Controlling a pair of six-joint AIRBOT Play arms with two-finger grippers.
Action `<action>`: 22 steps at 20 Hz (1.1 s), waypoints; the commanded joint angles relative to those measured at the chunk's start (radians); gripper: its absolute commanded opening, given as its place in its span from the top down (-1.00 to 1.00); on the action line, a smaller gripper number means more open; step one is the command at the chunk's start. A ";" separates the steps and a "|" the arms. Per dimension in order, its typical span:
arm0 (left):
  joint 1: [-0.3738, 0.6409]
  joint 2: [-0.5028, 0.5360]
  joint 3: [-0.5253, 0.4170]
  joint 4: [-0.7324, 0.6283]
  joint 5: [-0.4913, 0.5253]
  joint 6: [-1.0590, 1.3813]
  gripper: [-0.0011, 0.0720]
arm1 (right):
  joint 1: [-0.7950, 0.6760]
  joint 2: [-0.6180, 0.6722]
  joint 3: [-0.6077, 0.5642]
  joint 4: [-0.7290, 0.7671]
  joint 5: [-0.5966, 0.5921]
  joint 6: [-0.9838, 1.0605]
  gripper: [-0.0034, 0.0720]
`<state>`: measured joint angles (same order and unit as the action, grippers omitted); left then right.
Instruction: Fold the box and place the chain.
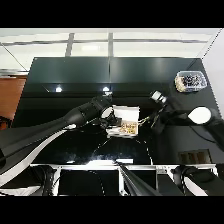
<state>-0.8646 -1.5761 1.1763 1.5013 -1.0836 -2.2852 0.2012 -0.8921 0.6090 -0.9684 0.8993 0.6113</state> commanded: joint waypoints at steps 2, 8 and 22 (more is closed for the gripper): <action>0.000 0.000 0.000 0.000 0.001 0.000 0.89 | -0.077 0.133 0.206 0.049 0.207 0.185 0.87; 0.000 0.000 0.000 0.000 0.001 0.000 0.89 | -0.087 0.160 0.453 0.327 0.283 0.219 0.87; 0.000 0.000 0.000 0.000 0.001 0.000 0.89 | 0.031 0.031 0.202 0.470 0.227 0.290 0.87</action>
<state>-0.8646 -1.5761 1.1763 1.5013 -1.0832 -2.2852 0.1970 -0.8238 0.9154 -0.5072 1.1645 0.8928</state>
